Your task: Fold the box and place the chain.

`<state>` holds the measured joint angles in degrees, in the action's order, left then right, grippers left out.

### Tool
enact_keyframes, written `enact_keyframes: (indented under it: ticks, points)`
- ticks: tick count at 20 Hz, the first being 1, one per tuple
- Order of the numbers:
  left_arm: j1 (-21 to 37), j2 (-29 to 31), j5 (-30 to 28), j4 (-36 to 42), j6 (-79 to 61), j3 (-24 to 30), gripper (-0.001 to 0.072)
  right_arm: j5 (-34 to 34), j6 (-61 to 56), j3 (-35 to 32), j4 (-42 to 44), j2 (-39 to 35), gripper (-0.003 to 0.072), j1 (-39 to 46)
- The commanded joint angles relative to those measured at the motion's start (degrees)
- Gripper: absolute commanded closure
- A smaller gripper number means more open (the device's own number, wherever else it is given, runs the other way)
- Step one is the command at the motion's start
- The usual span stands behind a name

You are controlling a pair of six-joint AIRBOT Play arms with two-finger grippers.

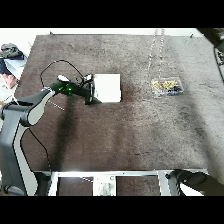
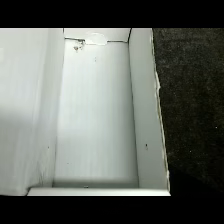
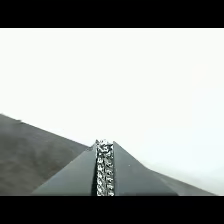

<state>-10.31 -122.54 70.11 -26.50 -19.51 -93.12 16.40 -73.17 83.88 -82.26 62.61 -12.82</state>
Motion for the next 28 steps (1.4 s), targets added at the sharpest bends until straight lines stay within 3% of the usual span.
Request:
enact_keyframes:
  ticks: [1,9,16,17,18,19,20,22,23,24,26,28]
  points:
    - [0.1,0.0,0.0,0.0,0.0,0.0,0.0181,1.5,0.1,0.1,0.5,3.4,0.0701,-4.5]
    - [0.1,0.0,0.0,0.0,0.0,0.0,0.0181,8.8,0.1,0.1,5.3,17.7,0.0701,-10.8]
    - [0.1,0.0,0.0,0.0,0.0,0.0,0.0181,13.7,0.1,0.0,9.6,29.4,0.0700,-11.1]
    - [0.1,0.0,0.0,0.0,0.0,0.0,0.0181,14.4,0.1,0.0,9.0,30.3,0.0631,-10.8]
    - [0.1,0.0,0.0,0.0,0.0,0.0,0.0181,15.1,0.1,0.0,8.2,30.5,0.0427,-10.3]
    - [0.1,0.0,0.0,0.0,0.0,0.0,0.0181,16.1,0.1,0.0,6.9,30.2,0.0362,-9.5]
    - [0.1,0.0,0.0,0.0,0.0,0.0,0.0181,17.6,0.1,0.0,5.6,29.6,0.0426,-8.5]
    - [0.1,0.0,0.0,0.0,0.0,0.0,0.0181,23.3,0.1,0.0,3.3,27.4,0.0430,-4.6]
    - [0.1,0.0,0.0,0.0,0.0,0.0,0.0180,26.9,0.2,0.0,1.9,26.5,0.0426,-2.3]
    - [0.1,0.0,0.0,0.0,0.0,0.0,0.0181,30.9,1.2,0.0,-0.1,26.0,0.0347,0.2]
    - [0.1,0.0,0.0,0.0,0.0,0.0,0.0181,38.1,6.0,0.0,-1.0,26.4,0.0342,6.1]
    - [0.1,0.0,0.0,0.0,0.0,0.0,0.0181,40.2,10.6,0.0,-0.9,28.1,0.0341,11.0]
